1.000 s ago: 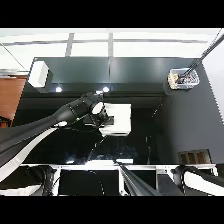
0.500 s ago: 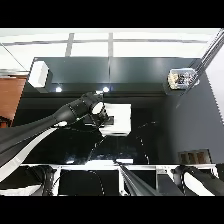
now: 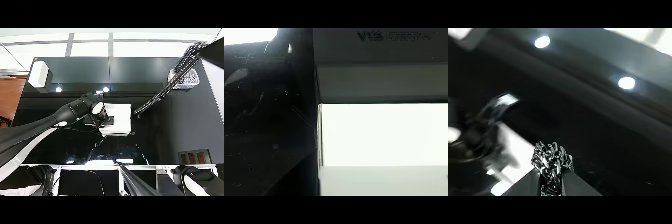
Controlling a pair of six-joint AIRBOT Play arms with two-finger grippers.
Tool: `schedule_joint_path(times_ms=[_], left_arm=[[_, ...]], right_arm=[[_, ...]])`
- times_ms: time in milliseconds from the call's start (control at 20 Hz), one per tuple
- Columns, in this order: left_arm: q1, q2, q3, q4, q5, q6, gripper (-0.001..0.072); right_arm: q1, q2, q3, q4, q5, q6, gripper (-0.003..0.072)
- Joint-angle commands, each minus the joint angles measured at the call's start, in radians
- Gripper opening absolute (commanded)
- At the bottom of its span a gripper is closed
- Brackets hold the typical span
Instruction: Fold the box and place the chain.
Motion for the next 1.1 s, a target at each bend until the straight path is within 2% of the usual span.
schedule_joint_path(times_ms=[0,450,800,1050], left_arm=[[0.0,0.0,0.001,0.0,0.002,0.0,0.0025],[0.0,0.0,0.001,0.0,0.0,0.0,0.0025],[0.0,0.0,0.001,0.0,0.0,0.0,0.0025],[0.0,0.0,0.001,0.0,0.0,0.0,0.0025]], right_arm=[[0.072,0.003,-0.006,0.037,0.008,-0.007,0.0014],[0.185,-0.019,-0.006,0.061,-0.05,0.016,0.0014],[0.196,-0.062,-0.006,0.151,-0.174,0.061,0.0015],[0.201,-0.095,-0.006,0.156,-0.166,0.068,0.0015]])
